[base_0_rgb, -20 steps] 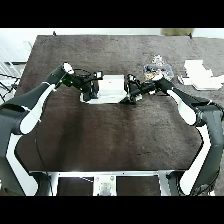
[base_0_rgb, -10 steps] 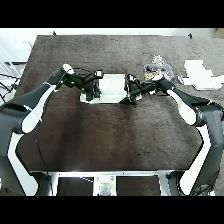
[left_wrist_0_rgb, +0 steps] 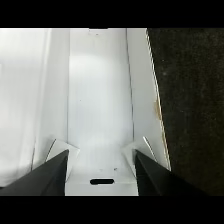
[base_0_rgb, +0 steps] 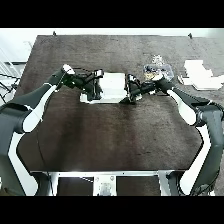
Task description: Fold the box and place the chain.
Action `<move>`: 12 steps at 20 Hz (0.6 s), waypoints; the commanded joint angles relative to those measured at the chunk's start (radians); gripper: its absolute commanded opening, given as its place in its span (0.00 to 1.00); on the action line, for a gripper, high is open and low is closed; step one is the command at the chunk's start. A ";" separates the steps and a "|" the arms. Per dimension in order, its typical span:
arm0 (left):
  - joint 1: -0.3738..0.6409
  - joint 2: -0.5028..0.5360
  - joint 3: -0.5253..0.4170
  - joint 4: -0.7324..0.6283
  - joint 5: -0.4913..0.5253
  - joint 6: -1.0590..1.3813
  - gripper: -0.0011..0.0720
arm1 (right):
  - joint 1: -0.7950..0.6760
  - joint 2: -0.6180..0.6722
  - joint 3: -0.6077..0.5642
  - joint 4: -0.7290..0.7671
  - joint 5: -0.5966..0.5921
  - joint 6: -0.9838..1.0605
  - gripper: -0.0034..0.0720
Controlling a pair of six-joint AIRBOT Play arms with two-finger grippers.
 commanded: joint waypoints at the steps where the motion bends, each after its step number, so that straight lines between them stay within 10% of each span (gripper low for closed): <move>1: -0.001 -0.001 0.000 -0.004 -0.006 0.002 0.71 | 0.001 0.000 0.000 0.000 0.000 0.000 0.82; 2: -0.001 -0.001 0.000 -0.004 -0.008 0.002 0.74 | 0.001 0.000 0.000 0.000 0.000 0.000 0.82; 3: -0.001 -0.001 0.000 -0.004 -0.003 0.000 1.00 | 0.001 0.000 0.000 0.000 0.000 0.000 0.82; 9: 0.000 -0.001 0.000 0.003 -0.005 -0.026 0.99 | 0.001 0.000 0.000 0.000 0.000 0.000 0.82; 12: 0.016 0.004 0.000 0.036 -0.050 -0.026 0.41 | 0.001 0.000 0.000 0.000 0.000 0.001 0.82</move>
